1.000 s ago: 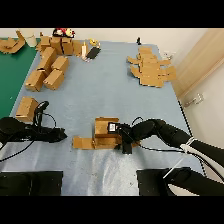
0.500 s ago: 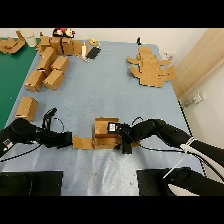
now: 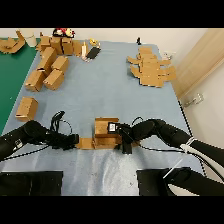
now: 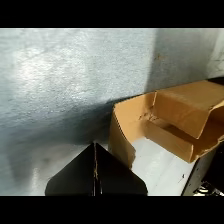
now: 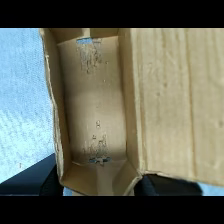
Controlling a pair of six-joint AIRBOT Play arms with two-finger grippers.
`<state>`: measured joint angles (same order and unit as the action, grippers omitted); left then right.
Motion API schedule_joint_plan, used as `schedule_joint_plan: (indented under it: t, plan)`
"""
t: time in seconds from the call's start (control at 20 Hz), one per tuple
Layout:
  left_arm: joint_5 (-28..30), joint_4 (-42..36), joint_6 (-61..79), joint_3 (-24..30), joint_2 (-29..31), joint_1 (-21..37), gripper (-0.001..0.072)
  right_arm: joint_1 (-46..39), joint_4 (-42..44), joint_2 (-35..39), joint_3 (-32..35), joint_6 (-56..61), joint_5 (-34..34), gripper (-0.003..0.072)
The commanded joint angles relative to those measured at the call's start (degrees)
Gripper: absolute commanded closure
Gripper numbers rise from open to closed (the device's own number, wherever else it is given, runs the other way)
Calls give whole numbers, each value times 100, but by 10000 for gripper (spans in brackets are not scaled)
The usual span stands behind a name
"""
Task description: Fold the box.
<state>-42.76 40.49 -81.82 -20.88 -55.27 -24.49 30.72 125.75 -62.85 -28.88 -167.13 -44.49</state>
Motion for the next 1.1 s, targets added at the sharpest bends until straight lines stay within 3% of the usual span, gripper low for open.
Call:
schedule_joint_plan:
  t: [0.0,0.25,0.55,1.05]
  plan:
    - [293,-186,33,0,-76,-337,700,-2,0,-4,-2,2,2,271]
    - [308,-739,310,-22,2,-446,699,-2,0,-4,-2,2,2,271]
    - [186,-866,295,-61,398,-444,698,-2,0,-4,-2,2,2,271]
    - [216,-944,407,-133,452,-435,696,-2,0,-4,-2,2,2,271]
